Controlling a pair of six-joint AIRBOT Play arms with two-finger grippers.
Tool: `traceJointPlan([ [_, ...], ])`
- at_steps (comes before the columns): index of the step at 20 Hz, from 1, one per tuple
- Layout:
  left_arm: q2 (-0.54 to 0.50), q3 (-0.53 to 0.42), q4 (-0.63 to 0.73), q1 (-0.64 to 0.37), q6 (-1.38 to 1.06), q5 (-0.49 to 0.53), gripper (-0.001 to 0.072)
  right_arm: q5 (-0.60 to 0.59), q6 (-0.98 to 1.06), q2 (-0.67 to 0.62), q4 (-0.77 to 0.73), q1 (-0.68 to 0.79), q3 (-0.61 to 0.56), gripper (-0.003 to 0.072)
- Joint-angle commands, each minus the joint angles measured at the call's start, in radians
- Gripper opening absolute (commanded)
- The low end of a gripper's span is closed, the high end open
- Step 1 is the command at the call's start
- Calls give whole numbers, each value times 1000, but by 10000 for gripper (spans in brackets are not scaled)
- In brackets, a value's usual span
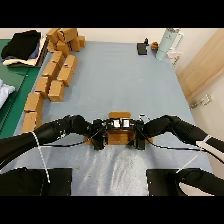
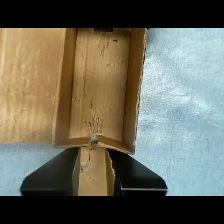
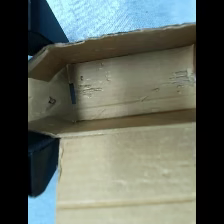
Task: Fold the box.
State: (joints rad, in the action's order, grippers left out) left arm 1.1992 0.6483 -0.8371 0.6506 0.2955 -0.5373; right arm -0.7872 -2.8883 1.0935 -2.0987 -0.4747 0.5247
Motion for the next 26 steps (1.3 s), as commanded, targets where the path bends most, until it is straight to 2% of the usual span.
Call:
traceJointPlan([
  [1,6,1,11,5,-1,24,235,-6,0,3,1,-1,0,575],
  [10,6,1,11,5,0,48,235,-7,0,3,0,-1,0,573],
  [11,6,1,12,5,0,48,235,-7,0,3,1,-1,0,560],
  [12,6,1,15,5,0,48,235,-8,0,3,1,-1,0,475],
  [13,6,1,20,5,0,47,235,-7,0,3,0,-1,0,450],
  [19,6,-1,30,5,0,32,238,-8,0,3,1,-1,0,452],
  [20,7,-1,29,5,0,32,274,-8,0,3,1,-1,0,451],
  [21,7,-1,29,5,0,31,461,-8,0,3,1,-1,0,452],
  [22,7,-1,29,5,0,31,572,-8,0,3,1,-1,0,452],
  [26,7,-2,29,4,3,31,573,-8,0,3,1,-1,0,451],
])
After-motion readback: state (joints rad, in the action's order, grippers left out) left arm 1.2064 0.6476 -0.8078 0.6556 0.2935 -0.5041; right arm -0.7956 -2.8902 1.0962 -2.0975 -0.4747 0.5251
